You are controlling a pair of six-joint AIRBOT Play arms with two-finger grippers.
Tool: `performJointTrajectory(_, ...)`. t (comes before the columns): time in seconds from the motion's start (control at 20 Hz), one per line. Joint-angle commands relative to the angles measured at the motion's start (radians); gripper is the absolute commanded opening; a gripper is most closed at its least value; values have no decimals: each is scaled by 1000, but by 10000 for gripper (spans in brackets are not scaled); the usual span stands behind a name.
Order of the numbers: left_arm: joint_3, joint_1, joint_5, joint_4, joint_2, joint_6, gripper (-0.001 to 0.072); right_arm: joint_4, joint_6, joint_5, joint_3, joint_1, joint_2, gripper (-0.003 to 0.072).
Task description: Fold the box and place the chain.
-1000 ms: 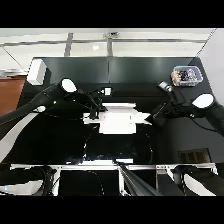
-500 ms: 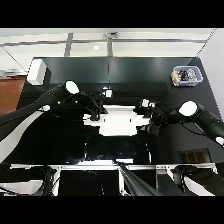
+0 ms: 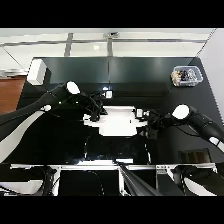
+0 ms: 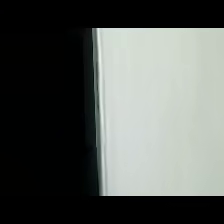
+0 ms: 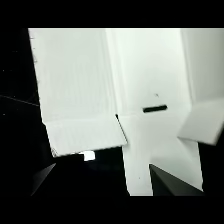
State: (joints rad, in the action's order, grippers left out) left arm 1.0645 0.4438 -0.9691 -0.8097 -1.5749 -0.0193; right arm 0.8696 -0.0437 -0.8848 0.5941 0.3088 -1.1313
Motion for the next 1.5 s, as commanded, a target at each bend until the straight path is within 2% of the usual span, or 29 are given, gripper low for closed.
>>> performJointTrajectory(0.0, 0, 0, -1, -2, -1, 0, 23, -2, 32, 82, 0, 62, -25, 706)
performJointTrajectory(0.35, 0, 0, -3, -2, -1, 0, 23, -13, 35, 102, 0, 106, -31, 706)
performJointTrajectory(0.6, 0, 0, -4, -1, -1, 0, 23, -130, 93, 118, 0, 118, -61, 706)
performJointTrajectory(1.45, 0, 0, -4, -1, 0, 0, 23, -132, 104, 185, 37, 111, -17, 705)
